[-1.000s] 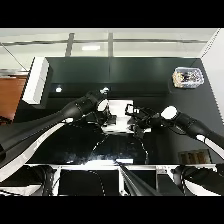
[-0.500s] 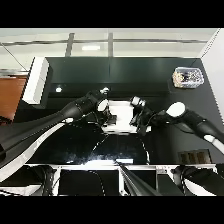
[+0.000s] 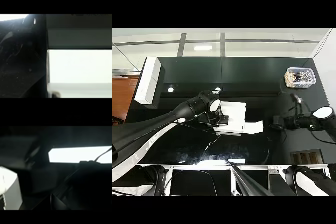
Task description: Fold the box and place the chain.
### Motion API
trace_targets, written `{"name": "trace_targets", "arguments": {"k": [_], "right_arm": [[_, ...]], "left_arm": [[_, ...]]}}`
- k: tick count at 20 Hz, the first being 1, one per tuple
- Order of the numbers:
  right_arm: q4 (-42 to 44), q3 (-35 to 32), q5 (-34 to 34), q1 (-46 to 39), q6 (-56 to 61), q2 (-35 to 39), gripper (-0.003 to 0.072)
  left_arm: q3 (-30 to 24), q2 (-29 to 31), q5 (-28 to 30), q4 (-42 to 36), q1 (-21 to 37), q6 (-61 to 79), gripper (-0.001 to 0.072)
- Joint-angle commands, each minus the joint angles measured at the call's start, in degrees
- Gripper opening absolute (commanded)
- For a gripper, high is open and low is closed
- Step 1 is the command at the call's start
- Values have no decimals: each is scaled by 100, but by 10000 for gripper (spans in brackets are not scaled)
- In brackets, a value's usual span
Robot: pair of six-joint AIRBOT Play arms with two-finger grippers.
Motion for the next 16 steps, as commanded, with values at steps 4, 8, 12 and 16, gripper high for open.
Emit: {"name": "trace_targets", "arguments": {"k": [4, 8, 12, 16], "right_arm": [[1956, -103, 114, 815, -647, -1189, 19], [1941, 243, 328, 1340, -671, -1300, 20], [1921, 737, 1067, 1325, -741, -1294, 720], [2087, 835, 1034, 1443, -610, -1287, 719]], "left_arm": [[4, 0, -20, 7, 2, -2, 30], [4, 0, -24, 7, 2, -2, 30], [4, 0, -22, 7, 2, -2, 30], [4, -2, -22, 7, 2, 0, 30]]}}
